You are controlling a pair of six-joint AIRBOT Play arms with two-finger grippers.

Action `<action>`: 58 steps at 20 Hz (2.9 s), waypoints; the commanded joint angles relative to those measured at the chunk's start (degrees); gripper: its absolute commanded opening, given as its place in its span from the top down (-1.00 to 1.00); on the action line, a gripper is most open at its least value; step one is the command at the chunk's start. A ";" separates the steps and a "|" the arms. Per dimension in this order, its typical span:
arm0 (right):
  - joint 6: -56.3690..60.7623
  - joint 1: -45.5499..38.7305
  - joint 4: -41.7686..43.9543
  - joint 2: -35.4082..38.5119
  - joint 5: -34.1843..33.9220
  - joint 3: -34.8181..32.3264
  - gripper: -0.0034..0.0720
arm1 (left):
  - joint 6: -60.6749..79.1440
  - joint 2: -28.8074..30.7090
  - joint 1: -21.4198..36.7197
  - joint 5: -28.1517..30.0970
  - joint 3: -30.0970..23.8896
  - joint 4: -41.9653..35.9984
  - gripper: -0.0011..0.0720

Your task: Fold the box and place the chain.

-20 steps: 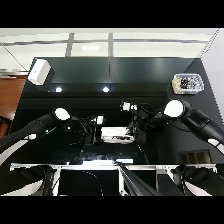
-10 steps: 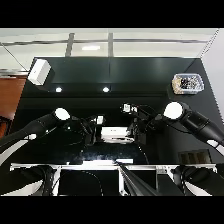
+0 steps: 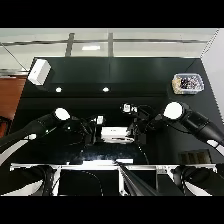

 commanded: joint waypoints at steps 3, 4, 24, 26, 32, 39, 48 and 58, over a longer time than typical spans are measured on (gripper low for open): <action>0.81 0.04 -0.07 -0.02 2.01 -0.04 0.25 | 0.02 -0.04 -0.02 0.00 -0.02 0.00 -0.30; 0.83 0.04 -0.09 -0.02 1.99 -0.04 0.25 | 0.00 -0.04 -0.02 0.00 -0.02 0.00 -0.30; 6.58 0.04 -1.09 -0.13 -0.98 -1.68 0.18 | 0.00 -0.04 -0.02 0.00 -0.02 0.00 -0.30; 8.85 0.04 -1.11 0.13 0.13 -1.11 0.18 | 0.00 -0.04 -0.02 -0.02 -0.02 0.00 -0.30; 34.51 -5.25 -0.66 3.06 11.26 1.90 0.88 | 0.00 -0.04 -0.02 -0.04 -0.02 -0.02 -0.30; 32.04 -3.28 29.31 1.68 -1.57 -9.64 0.90 | 0.00 -0.04 -0.02 -0.02 -0.02 -0.02 -0.30; 34.60 -0.79 25.18 -5.73 -8.20 -9.64 0.89 | 0.00 -0.04 -0.02 -0.02 -0.02 -0.02 -0.30; 32.39 -1.62 22.88 -4.96 -5.86 -7.91 0.89 | 0.00 -0.04 -0.02 -0.28 -0.02 -0.02 -0.30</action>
